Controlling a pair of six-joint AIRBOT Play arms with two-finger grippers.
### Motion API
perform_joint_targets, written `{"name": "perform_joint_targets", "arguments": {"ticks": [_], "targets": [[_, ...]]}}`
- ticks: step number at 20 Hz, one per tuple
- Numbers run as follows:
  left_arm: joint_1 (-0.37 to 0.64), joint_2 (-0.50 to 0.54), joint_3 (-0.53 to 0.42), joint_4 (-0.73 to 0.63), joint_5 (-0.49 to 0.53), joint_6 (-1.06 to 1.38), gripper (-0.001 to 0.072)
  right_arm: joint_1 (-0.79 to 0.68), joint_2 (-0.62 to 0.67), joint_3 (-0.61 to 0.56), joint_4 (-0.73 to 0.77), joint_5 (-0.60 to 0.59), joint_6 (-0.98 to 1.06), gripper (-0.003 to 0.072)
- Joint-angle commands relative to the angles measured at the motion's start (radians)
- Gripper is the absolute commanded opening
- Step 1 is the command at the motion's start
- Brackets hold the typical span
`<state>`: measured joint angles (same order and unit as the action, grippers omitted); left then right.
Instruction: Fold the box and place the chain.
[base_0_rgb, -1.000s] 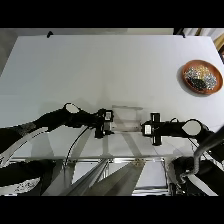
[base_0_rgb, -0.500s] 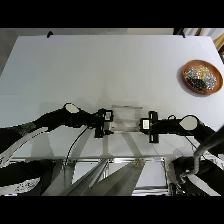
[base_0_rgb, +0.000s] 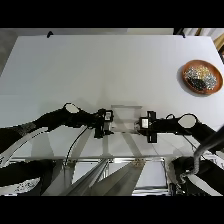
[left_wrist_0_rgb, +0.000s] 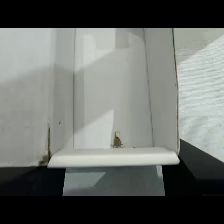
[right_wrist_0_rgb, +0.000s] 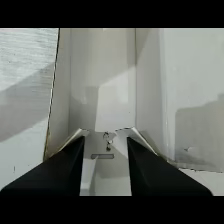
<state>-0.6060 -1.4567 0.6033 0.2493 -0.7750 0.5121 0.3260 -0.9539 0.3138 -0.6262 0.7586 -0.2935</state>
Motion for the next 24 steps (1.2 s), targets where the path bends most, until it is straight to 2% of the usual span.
{"name": "perform_joint_targets", "arguments": {"ticks": [1, 6, 9, 11, 16, 18, 21, 24], "targets": [[0.000, 0.001, 0.001, -0.002, 0.000, 0.000, 0.0274, 0.020, -0.008, 0.001, 0.008, 0.007, -0.003, 0.0345], [0.000, 0.001, 0.001, -0.002, 0.000, 0.000, 0.0274, 0.028, -0.008, 0.003, 0.002, 0.003, -0.003, 0.0330], [0.000, 0.001, 0.001, -0.002, 0.000, 0.000, 0.0274, 0.028, -0.007, 0.042, -0.061, 0.019, 0.112, 0.0096], [0.000, 0.001, 0.001, -0.002, 0.000, 0.000, 0.0274, 0.027, 0.001, 0.087, -0.147, 0.060, 0.257, 0.0014], [0.000, 0.001, 0.001, -0.002, 0.000, 0.000, 0.0274, 0.027, 0.089, 0.150, -0.359, 0.216, 0.554, 0.0014], [0.000, 0.001, 0.001, -0.002, 0.000, 0.000, 0.0274, 0.021, 0.149, 0.159, -0.417, 0.281, 0.749, 0.0014], [0.000, 0.001, 0.001, -0.002, 0.000, 0.000, 0.0273, -0.091, 0.221, 0.171, -0.462, 0.305, 1.181, 0.0014], [0.000, 0.001, 0.001, -0.002, 0.000, 0.000, 0.0274, -0.273, 0.264, 0.172, -0.480, 0.364, 1.398, 0.0014]]}}
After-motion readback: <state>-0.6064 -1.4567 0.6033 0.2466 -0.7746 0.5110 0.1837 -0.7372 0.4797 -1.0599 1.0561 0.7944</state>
